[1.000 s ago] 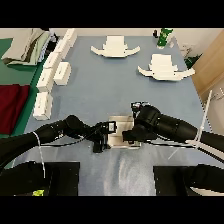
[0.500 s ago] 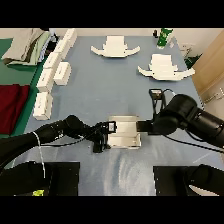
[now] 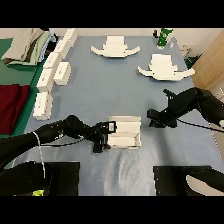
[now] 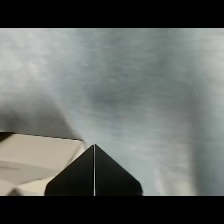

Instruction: Fold the box.

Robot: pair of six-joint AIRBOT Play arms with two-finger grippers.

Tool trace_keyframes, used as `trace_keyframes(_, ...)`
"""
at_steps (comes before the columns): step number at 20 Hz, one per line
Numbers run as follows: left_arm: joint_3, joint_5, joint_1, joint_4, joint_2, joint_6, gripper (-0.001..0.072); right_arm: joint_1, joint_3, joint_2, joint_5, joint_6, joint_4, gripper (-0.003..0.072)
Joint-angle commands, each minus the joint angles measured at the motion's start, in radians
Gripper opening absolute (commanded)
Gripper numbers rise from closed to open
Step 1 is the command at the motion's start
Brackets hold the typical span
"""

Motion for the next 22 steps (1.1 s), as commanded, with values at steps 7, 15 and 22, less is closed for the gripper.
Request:
trace_keyframes(7,0.001,0.000,0.000,0.000,0.000,0.000,0.0538,-0.100,0.149,-0.410,-0.270,-0.499,0.597,0.0003)
trace_keyframes(15,0.001,0.000,0.000,0.000,0.000,0.000,0.0537,0.053,0.169,-0.343,-0.374,-0.705,0.455,0.0004)
trace_keyframes(22,0.001,0.000,0.000,0.000,0.000,0.000,0.0538,0.286,0.138,-0.086,0.144,-0.772,0.250,0.0004)
